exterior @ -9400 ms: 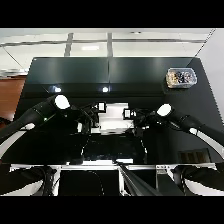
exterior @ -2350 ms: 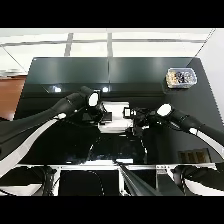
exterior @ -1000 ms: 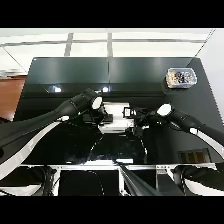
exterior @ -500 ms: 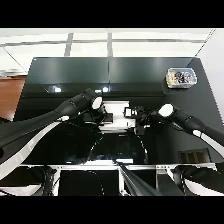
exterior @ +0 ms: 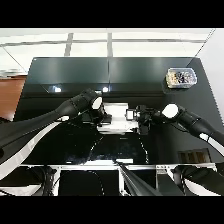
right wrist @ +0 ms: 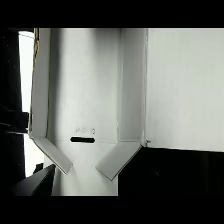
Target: Fold the box and place the chain.
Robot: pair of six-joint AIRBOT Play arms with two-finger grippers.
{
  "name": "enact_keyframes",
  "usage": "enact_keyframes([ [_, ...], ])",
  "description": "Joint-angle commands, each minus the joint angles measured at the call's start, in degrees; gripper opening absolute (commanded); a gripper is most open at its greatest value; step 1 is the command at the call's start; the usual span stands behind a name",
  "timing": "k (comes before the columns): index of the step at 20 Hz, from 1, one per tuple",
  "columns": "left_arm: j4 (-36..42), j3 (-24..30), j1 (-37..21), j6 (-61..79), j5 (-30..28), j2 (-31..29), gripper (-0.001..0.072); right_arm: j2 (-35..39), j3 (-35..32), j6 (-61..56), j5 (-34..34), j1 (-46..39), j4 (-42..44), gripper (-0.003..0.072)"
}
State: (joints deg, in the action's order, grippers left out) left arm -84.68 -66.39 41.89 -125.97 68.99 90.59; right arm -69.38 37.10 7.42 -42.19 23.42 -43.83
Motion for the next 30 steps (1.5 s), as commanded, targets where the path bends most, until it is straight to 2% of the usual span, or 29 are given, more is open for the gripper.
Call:
enact_keyframes([
  [1, -0.1, 0.0, 0.0, 0.0, 0.0, 0.0, 0.0025, 0.2, 0.0, -0.2, -1.4, 0.0, 2.3, 0.0566],
  [2, -0.1, 0.0, 0.0, 0.0, 0.0, 0.0, 0.0025, 0.2, 0.0, -0.2, -1.8, 0.0, 3.7, 0.0530],
  [3, -0.2, 0.0, 0.0, 0.0, 0.0, 0.0, 0.0025, 0.0, 0.0, -0.2, -2.2, 0.0, 5.0, 0.0527],
  [5, -0.1, 0.0, 0.0, 0.0, 0.1, 0.0, 0.0025, -0.8, 0.0, -2.8, -3.2, 0.0, 6.6, 0.0121],
  [8, -0.1, 0.0, 0.0, 0.0, 0.1, 0.0, 0.0025, -1.9, 0.0, -5.5, -4.3, 0.0, 8.9, 0.0127],
  [13, -0.1, 0.0, 0.0, 0.0, 0.1, 0.0, 0.0025, -3.7, -0.2, -5.5, -2.4, 0.0, 20.1, 0.0128],
  [15, -0.1, 0.0, -0.1, 0.0, 0.0, 0.0, 0.0025, -4.8, -0.2, -6.4, -2.8, 0.0, 21.0, 0.0129],
  [16, -0.1, 0.0, -0.1, 0.0, 0.0, 0.0, 0.0025, -5.2, -0.2, -7.5, -2.6, 0.0, 21.0, 0.0161],
  [17, -0.2, 0.0, -0.1, 0.0, 0.0, 0.0, 0.0025, -5.6, -0.2, -8.2, -2.4, 0.0, 21.0, 0.0348],
  [18, -0.1, 0.0, -0.1, 0.0, 0.0, 0.0, 0.0025, -5.9, -0.2, -8.8, -2.3, 0.0, 20.9, 0.0390],
  [19, -0.1, 0.0, -0.1, 0.0, 0.0, 0.0, 0.0025, -5.9, -0.2, -9.4, -2.4, 0.0, 20.3, 0.0151],
  [20, -0.1, 0.0, -0.1, 0.0, 0.0, 0.0, 0.0025, -5.9, -0.2, -10.2, -2.4, 0.0, 20.0, 0.0184],
  [21, -0.1, 0.0, -0.1, 0.0, 0.0, 0.0, 0.0025, -5.9, -0.2, -11.6, -2.4, 0.0, 20.1, 0.0359],
  [22, -0.1, 0.0, -0.1, 0.0, 0.0, 0.0, 0.0025, -5.9, -0.2, -14.4, -2.7, 0.0, 19.8, 0.0231],
  [23, -0.1, 0.0, 0.0, 0.0, 0.0, 0.0, 0.0025, -5.9, -0.2, -17.8, -3.2, -0.2, 19.0, 0.0023],
  [25, -0.1, 0.0, 0.0, 0.0, 0.0, 0.0, 0.0025, -5.4, -0.1, -27.6, -6.5, -1.9, 18.0, 0.0016],
  [26, -0.1, 0.0, 0.0, 0.0, 0.0, 0.0, 0.0025, -4.6, 0.1, -32.3, -10.3, -4.2, 17.8, 0.0015],
  [28, -0.1, 0.0, 0.0, 0.0, 0.1, 0.0, 0.0025, -1.9, 1.4, -41.2, -20.7, -11.5, 15.8, 0.0015],
  [30, -0.1, 0.0, 0.0, 0.0, 0.1, 0.0, 0.0025, 1.0, 1.7, -47.7, -27.0, -21.7, 14.7, 0.0015],
])
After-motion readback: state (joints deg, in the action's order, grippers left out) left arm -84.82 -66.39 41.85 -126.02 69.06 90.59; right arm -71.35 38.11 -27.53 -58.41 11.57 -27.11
